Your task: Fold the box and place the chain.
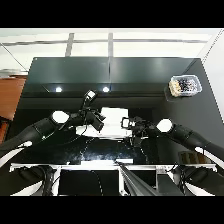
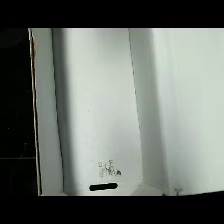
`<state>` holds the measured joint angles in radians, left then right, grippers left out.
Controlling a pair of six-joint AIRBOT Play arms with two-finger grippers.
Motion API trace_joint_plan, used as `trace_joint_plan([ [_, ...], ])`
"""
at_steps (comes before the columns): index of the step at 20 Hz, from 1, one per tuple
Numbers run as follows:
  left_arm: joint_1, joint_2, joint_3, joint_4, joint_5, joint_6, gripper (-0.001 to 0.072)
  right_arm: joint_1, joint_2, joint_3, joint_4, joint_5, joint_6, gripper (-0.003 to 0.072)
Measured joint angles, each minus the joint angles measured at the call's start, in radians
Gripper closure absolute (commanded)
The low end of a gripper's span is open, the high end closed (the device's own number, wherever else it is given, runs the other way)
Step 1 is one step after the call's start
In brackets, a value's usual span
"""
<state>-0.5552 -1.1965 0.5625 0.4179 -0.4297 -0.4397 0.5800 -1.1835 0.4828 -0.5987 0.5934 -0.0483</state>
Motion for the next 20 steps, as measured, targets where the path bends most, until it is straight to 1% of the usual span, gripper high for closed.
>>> trace_joint_plan([
  [1, 0.008, 0.013, 0.003, 0.011, -0.008, 0.000, 0.0241, 0.000, 0.000, 0.000, 0.000, 0.000, 0.000, 0.0150],
  [2, 0.021, 0.031, 0.005, 0.033, -0.022, 0.000, -0.0002, 0.000, 0.000, 0.000, 0.000, 0.000, 0.000, 0.0150],
  [4, 0.060, 0.079, 0.008, 0.086, -0.056, 0.000, -0.0007, 0.000, 0.000, 0.000, 0.000, 0.000, 0.000, 0.0150],
  [7, 0.140, 0.165, 0.009, 0.227, -0.175, 0.000, -0.0007, 0.000, 0.000, 0.000, 0.000, 0.000, 0.001, 0.0150],
  [9, 0.195, 0.211, 0.009, 0.331, -0.290, 0.000, 0.0016, 0.000, 0.000, 0.000, 0.000, 0.000, 0.001, 0.0150],
  [10, 0.215, 0.222, 0.009, 0.378, -0.344, 0.011, 0.0016, 0.000, 0.000, 0.000, 0.000, 0.000, 0.001, 0.0150],
  [11, 0.231, 0.229, 0.007, 0.425, -0.408, 0.040, 0.0016, 0.000, 0.000, 0.000, 0.000, 0.000, 0.001, 0.0150],
  [13, 0.248, 0.230, -0.003, 0.480, -0.492, 0.131, 0.0016, 0.000, 0.000, 0.000, 0.000, 0.000, 0.001, 0.0150],
  [16, 0.247, 0.209, -0.018, 0.504, -0.525, 0.292, 0.0018, 0.000, 0.000, 0.000, 0.000, 0.000, 0.001, 0.0150],
  [18, 0.234, 0.177, -0.023, 0.493, -0.510, 0.366, 0.0020, 0.000, 0.000, 0.000, -0.001, 0.000, 0.001, 0.0150],
  [20, 0.212, 0.138, -0.025, 0.464, -0.475, 0.430, 0.0039, 0.000, 0.000, 0.000, -0.001, 0.000, 0.001, 0.0150],
])
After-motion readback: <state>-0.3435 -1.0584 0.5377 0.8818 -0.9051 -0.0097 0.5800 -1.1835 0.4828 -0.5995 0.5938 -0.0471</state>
